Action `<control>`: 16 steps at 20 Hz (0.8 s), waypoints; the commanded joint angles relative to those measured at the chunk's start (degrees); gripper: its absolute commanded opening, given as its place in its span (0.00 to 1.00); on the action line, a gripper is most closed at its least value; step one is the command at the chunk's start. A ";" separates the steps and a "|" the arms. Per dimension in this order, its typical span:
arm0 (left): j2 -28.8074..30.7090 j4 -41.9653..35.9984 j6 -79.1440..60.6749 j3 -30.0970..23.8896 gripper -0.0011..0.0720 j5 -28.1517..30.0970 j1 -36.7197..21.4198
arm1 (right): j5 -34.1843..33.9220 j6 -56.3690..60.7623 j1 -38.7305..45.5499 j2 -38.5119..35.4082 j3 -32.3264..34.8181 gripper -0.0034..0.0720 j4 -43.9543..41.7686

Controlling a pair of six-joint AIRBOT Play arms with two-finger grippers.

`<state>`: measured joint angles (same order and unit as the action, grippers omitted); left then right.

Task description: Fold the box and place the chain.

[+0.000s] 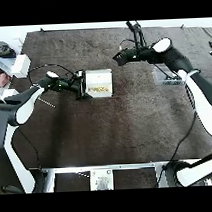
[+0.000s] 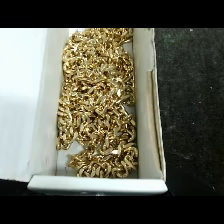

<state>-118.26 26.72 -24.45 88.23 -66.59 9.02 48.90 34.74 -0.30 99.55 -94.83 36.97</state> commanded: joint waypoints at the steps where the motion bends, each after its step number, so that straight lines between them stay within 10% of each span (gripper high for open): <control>1: -0.02 0.02 -0.02 -0.02 0.49 0.00 -0.02 | 11.80 -6.78 3.87 8.96 -8.76 0.27 -9.16; 16: -0.02 0.02 -0.02 -0.02 0.49 0.02 -0.02 | 30.71 -20.00 0.09 14.69 -12.13 0.27 -4.00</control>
